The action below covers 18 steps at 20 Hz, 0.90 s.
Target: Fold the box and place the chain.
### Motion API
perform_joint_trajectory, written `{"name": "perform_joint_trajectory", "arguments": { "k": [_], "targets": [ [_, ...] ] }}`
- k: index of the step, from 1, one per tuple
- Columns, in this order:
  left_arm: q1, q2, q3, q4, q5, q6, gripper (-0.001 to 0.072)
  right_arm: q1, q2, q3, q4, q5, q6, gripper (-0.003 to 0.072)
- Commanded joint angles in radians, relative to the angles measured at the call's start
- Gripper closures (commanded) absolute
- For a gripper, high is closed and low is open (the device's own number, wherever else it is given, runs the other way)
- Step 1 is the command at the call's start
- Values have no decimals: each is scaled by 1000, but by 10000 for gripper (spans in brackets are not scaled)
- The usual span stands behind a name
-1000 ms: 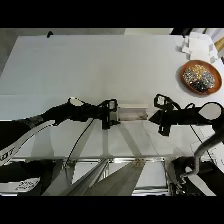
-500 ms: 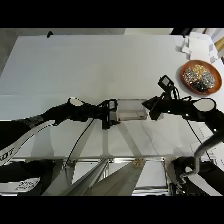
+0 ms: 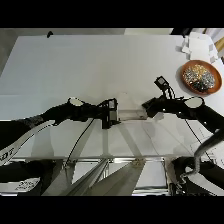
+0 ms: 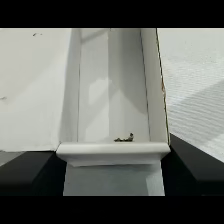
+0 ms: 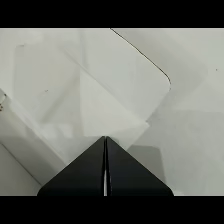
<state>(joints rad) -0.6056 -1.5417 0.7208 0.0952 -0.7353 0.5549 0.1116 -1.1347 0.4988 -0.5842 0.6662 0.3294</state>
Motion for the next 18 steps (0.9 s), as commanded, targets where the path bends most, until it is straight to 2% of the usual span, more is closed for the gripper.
{"name": "perform_joint_trajectory", "arguments": {
  "k": [1, 6, 10, 12, 15, 16, 18],
  "targets": [
    [-1, -1, 0, 3, -2, 3, 679, 0, -11, 0, -66, 5, 59, 672],
    [0, -1, 0, 2, -1, 3, 679, 0, 48, 64, -74, 111, 72, 671],
    [0, -1, 0, 2, -2, 3, 679, 0, 170, 163, -140, 238, 84, 671],
    [-1, -1, 0, 2, -2, 3, 679, 0, 228, 172, -190, 283, 15, 672],
    [0, -1, 0, 3, -2, 3, 679, 0, 274, 172, -387, 405, -214, 672],
    [-1, -1, 0, 2, -2, 3, 679, 0, 273, 172, -473, 442, -256, 672],
    [-1, -1, 0, 3, -2, 3, 679, 0, 272, 169, -587, 443, -255, 672]
  ]
}}
